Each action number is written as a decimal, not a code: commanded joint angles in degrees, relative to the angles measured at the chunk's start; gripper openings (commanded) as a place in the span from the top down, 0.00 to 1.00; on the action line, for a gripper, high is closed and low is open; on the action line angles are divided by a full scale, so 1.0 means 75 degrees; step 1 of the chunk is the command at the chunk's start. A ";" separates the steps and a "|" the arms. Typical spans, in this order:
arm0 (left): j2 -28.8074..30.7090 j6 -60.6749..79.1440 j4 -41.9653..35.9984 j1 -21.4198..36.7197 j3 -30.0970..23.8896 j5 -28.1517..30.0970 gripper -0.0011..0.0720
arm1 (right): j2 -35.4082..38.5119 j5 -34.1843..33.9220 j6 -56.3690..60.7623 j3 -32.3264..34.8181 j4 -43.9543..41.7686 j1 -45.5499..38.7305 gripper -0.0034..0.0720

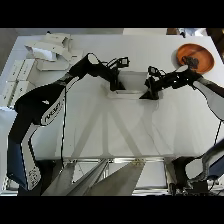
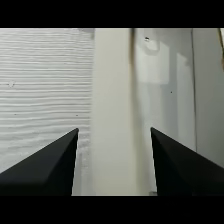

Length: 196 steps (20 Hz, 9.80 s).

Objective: Fold the box and place the chain.

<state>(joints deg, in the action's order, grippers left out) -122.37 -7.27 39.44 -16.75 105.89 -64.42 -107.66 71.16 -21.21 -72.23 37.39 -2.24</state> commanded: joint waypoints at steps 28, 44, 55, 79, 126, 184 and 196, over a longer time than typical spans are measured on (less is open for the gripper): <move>0.2664 -0.0944 0.2498 -0.0647 -0.0402 -0.1836 0.97 | -0.0006 -0.0009 0.0020 -0.0006 -0.0015 -0.0003 0.37; 0.0860 -0.1903 0.0714 -0.1253 -0.0530 0.4240 0.97 | -0.0003 -0.0009 0.0020 -0.0006 -0.0015 -0.0003 0.37; 0.0437 -0.2908 0.1387 -0.1271 -0.0530 0.4301 0.98 | -0.0006 -0.0009 0.0020 -0.0006 -0.0015 -0.0003 0.37; 0.3477 -0.1186 0.3608 -0.0554 -0.2387 0.1460 0.97 | -0.0003 -0.0006 0.0020 -0.0006 -0.0015 -0.0003 0.37; 0.2725 0.2512 0.1311 -0.0764 -0.4342 0.4132 0.80 | -0.0006 -0.0006 0.0020 -0.0006 -0.0015 -0.0003 0.37; 0.3952 0.3319 -0.1043 0.1139 -0.6528 0.3019 0.98 | -0.0006 -0.0006 0.0020 -0.0006 -0.0015 -0.0003 0.37; 0.3818 0.4141 -0.1996 0.0822 -0.6528 0.3311 0.98 | -0.0006 -0.0006 0.0020 -0.0006 -0.0015 -0.0003 0.37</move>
<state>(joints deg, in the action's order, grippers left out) -93.65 22.55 27.29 -10.41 56.95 -39.48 -107.70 71.11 -21.08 -72.25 37.30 -2.22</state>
